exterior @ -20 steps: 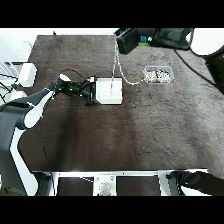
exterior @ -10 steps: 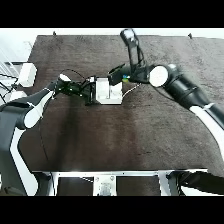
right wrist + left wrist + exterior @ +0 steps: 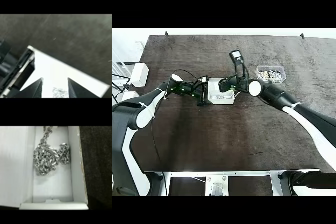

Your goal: Fold the box and place the chain.

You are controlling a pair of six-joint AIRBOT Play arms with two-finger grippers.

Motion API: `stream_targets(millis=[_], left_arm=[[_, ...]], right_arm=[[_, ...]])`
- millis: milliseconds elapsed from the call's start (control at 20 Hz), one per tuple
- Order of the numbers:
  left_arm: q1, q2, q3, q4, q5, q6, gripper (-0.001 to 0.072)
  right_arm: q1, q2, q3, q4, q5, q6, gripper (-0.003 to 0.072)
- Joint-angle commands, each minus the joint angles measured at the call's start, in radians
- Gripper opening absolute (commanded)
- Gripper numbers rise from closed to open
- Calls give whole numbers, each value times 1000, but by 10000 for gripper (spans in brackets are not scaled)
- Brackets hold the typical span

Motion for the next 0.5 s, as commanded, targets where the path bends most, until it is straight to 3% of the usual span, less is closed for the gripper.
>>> stream_targets(millis=[0,100,200,300,450], left_arm=[[1,0,0,0,0,0,525],[1,0,0,0,0,0,525],[1,0,0,0,0,0,525],[1,0,0,0,0,0,525],[1,0,0,0,0,0,525]], right_arm=[[-79,103,-10,-138,111,2,374],[-194,127,-40,-147,128,10,379],[-332,97,-81,-138,109,107,492],[-440,18,-90,-40,73,147,506],[-481,-120,-59,107,3,86,505]])
